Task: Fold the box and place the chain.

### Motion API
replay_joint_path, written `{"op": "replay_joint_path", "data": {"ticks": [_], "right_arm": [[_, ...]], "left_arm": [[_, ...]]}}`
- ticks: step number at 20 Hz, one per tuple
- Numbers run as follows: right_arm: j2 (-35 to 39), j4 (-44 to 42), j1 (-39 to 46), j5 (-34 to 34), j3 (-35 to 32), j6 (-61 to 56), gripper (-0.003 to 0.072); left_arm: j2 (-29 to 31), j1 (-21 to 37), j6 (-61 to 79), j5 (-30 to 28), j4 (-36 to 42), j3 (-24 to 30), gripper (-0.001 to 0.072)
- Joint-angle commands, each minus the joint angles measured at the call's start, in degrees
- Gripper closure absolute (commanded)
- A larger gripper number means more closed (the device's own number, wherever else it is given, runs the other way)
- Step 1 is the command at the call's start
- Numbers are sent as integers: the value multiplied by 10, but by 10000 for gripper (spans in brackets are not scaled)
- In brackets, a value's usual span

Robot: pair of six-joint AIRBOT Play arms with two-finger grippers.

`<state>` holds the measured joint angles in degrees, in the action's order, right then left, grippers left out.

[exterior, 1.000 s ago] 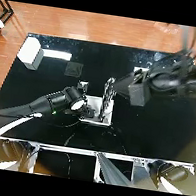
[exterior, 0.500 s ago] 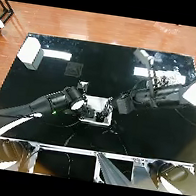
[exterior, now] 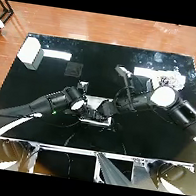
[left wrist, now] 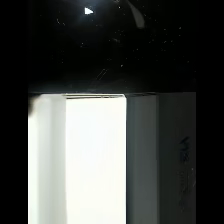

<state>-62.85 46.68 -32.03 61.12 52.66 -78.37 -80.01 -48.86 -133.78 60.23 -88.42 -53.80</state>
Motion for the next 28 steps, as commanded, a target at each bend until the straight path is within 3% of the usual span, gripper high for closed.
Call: {"op": "replay_joint_path", "data": {"ticks": [1,3,4,5,10,11,12,13,14,17,20,23,24,26,28], "right_arm": [[15,16,59,68,-1,0,196],[46,59,117,98,-1,-1,195],[60,86,147,111,-1,-3,129],[67,111,170,124,-1,-7,-18],[68,200,202,128,-3,-7,-18],[68,198,202,122,-3,-7,-19],[68,201,202,116,-3,-7,-18],[68,203,202,116,-3,-10,-18],[68,202,202,120,-3,-21,-18],[68,161,202,118,-3,-11,-26],[67,129,199,104,-3,8,-26],[61,131,178,56,2,7,-25],[50,131,167,38,15,16,-26],[3,120,137,34,70,55,-26],[-62,108,100,23,136,102,-25]], "left_arm": [[0,0,0,-1,0,0,691],[0,0,0,-2,0,0,691],[0,0,0,-2,0,0,691],[0,0,0,-3,0,0,691],[0,1,-1,-1,-7,0,683],[0,1,-2,1,-7,0,532],[2,1,-2,2,-6,0,295],[4,1,-2,5,-5,-2,167],[9,1,0,14,-5,-7,142],[45,0,70,52,-5,-37,143],[137,-9,169,92,-10,-41,143],[216,3,261,254,-123,-35,142],[240,22,277,271,-148,-27,141],[282,96,311,244,-113,-12,139],[309,202,386,174,31,8,139]]}}
